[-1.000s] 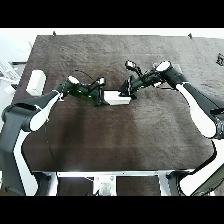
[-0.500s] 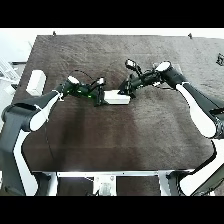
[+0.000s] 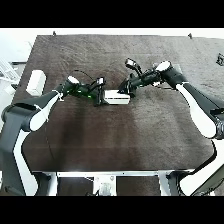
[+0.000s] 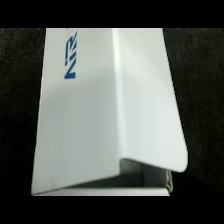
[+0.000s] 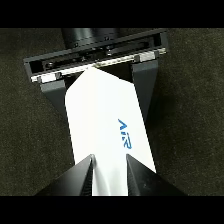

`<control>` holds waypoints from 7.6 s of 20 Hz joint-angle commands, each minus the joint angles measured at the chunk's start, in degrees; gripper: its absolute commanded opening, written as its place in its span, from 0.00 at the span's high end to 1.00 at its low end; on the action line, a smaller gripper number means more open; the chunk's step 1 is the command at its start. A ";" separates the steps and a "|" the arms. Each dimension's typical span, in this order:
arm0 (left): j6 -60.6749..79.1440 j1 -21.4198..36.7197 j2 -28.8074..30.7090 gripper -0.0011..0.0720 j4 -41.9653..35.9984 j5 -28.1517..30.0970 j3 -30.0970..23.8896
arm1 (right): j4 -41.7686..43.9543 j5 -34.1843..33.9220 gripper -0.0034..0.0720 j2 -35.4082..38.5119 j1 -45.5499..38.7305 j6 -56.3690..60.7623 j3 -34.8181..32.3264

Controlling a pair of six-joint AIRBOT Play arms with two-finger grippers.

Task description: Fold the box and place the chain.

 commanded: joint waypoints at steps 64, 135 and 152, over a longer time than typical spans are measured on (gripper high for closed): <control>0.04 -0.04 0.02 0.50 0.04 -0.11 -0.02 | 8.07 -6.54 0.94 4.85 0.81 -5.40 -13.75; -50.95 35.50 29.18 0.96 16.28 43.43 -28.55 | 3.61 -12.17 0.94 48.81 -10.62 15.78 -40.02; -53.00 35.85 30.93 0.00 19.71 38.42 -28.55 | 3.37 -12.17 0.22 48.81 -10.62 15.76 -40.02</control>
